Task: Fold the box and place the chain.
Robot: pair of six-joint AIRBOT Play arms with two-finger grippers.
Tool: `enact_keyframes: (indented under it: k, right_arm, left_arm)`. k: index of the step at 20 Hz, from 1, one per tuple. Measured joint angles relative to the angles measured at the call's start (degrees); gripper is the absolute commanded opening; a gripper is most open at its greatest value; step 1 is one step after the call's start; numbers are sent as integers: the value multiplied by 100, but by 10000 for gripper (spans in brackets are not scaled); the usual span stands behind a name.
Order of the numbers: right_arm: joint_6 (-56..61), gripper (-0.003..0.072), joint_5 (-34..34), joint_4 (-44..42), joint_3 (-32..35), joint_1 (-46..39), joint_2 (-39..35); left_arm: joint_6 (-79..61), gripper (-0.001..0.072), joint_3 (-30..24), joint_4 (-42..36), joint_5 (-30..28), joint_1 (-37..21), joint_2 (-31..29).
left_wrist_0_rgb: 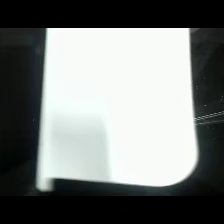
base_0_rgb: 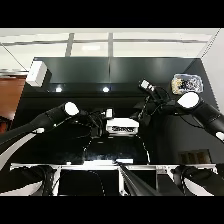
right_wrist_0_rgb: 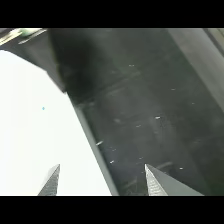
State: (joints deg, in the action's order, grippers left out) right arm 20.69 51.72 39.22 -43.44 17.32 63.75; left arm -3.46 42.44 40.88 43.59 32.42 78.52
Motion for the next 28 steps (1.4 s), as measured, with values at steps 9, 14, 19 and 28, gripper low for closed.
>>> enact_keyframes:
  k: [9,14,19,28]
  right_arm:
    - [-385,632,839,111,50,101,4]
    - [-492,490,876,173,103,201,7]
    - [-542,265,743,186,199,262,7]
    - [-551,234,619,197,234,273,7]
  left_arm:
    - [-20,162,0,9,2,0,9]
    - [-20,162,0,17,2,0,9]
    - [-22,162,0,20,0,0,9]
    - [-11,162,0,20,-2,0,11]
